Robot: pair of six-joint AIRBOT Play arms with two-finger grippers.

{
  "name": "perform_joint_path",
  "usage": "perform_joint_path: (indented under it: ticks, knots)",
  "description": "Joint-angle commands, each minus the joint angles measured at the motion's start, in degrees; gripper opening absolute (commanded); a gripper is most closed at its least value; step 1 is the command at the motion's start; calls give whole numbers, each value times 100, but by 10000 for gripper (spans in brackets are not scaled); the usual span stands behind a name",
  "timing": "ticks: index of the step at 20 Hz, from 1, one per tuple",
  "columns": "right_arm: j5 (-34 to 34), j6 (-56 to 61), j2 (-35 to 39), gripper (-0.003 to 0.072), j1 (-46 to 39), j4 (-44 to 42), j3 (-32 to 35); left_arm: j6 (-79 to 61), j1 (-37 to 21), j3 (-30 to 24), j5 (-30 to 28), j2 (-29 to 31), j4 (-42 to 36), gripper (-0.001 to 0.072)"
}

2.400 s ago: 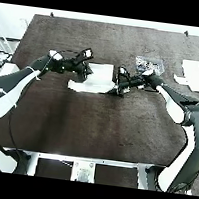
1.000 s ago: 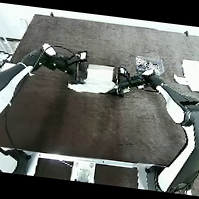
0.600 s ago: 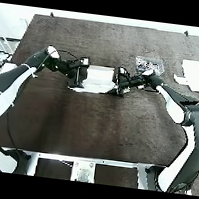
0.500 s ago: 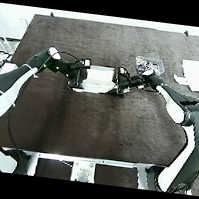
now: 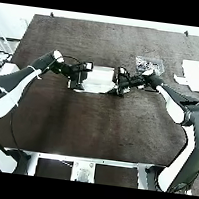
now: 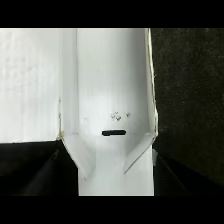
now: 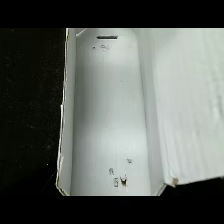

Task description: Fold the box and place the chain.

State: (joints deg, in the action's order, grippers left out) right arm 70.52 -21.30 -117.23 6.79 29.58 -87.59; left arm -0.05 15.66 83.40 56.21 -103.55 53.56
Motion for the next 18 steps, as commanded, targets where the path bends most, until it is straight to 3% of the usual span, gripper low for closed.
perform_joint_path:
  ticks: [1,2,3,4,12,13,14,18]
  knots:
    - [0,2,0,556,2,-2,-4,4,24,-2,-136,-17,13,655]
    - [0,2,0,556,2,-2,-4,7,24,-2,-131,-17,33,643]
    - [0,2,0,556,2,-2,-4,4,24,-2,-129,-17,42,520]
    - [0,2,0,556,2,-2,-4,0,24,-2,-131,-17,39,468]
    - [0,2,0,556,2,-2,-4,-44,24,-2,188,-33,-68,463]
    - [2,2,0,556,2,-2,-4,-46,24,-2,186,-35,-116,436]
    - [2,2,0,556,2,-2,-4,-57,24,-2,181,-35,-162,273]
    - [2,2,0,556,2,-2,-4,-109,24,-2,173,-35,-306,266]
